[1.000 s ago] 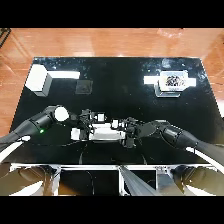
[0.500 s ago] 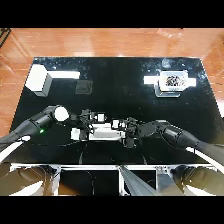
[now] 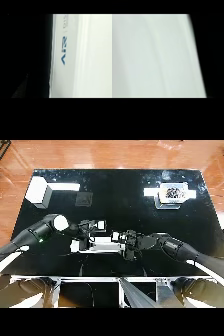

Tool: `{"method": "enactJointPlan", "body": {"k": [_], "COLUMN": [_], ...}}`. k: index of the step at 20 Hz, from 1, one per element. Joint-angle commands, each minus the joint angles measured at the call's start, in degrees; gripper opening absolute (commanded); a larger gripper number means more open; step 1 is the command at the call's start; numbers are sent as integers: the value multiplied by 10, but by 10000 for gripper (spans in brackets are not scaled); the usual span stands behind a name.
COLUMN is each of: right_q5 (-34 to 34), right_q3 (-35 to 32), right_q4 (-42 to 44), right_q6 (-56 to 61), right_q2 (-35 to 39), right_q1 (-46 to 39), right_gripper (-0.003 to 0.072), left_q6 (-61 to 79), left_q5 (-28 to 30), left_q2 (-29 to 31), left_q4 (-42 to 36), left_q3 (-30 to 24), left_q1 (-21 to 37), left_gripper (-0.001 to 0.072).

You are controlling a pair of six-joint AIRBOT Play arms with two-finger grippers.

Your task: Fold the box and place the chain.

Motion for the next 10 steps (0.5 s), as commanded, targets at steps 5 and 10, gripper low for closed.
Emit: {"method": "enactJointPlan", "body": {"k": [5,10], "right_q5": [28,44], "right_q3": [0,0], "right_q4": [-1,-1], "right_q6": [0,13], "right_q2": [0,0], "right_q1": [0,0], "right_gripper": [186,186], "left_q6": [-217,-294], "left_q5": [-196,-365], "left_q2": [61,99], "left_q4": [134,58], "left_q3": [95,120], "left_q1": [61,158], "left_gripper": [603,19]}}
